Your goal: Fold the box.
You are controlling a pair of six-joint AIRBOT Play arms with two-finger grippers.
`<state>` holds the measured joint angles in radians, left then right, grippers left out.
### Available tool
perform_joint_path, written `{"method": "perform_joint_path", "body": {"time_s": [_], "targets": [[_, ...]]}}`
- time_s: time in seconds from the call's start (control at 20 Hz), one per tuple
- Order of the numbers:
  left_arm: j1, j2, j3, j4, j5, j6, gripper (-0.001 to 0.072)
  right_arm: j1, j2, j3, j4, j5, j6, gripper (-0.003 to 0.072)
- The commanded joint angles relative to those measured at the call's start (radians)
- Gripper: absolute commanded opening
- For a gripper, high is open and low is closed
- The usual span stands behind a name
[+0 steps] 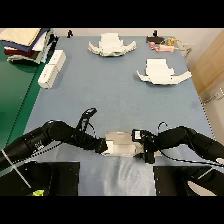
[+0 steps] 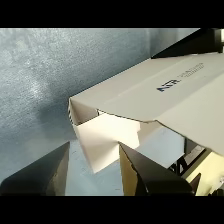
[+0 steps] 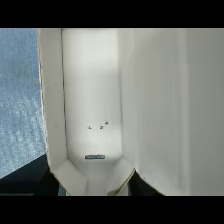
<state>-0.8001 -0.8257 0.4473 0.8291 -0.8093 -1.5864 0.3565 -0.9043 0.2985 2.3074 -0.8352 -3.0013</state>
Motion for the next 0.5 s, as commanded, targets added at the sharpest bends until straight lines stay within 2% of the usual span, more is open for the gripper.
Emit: {"method": "perform_joint_path", "body": {"time_s": [0.0, 0.15, 0.2, 0.45], "targets": [[-0.070, -0.040, 0.035, 0.061, 0.018, -0.092, 0.0438, 0.000, 0.000, 0.001, 0.000, 0.000, 0.000, 0.0520], [-0.154, -0.055, 0.076, 0.337, 0.006, -0.409, 0.0420, 0.000, 0.000, 0.001, 0.000, 0.000, 0.000, 0.0520], [-0.174, -0.056, 0.086, 0.385, 0.005, -0.478, 0.0420, 0.000, 0.000, 0.001, 0.000, 0.000, 0.000, 0.0520], [-0.253, -0.125, 0.158, 0.481, -0.003, -0.655, 0.0420, 0.000, 0.000, 0.001, 0.000, 0.000, 0.000, 0.0520]]}}
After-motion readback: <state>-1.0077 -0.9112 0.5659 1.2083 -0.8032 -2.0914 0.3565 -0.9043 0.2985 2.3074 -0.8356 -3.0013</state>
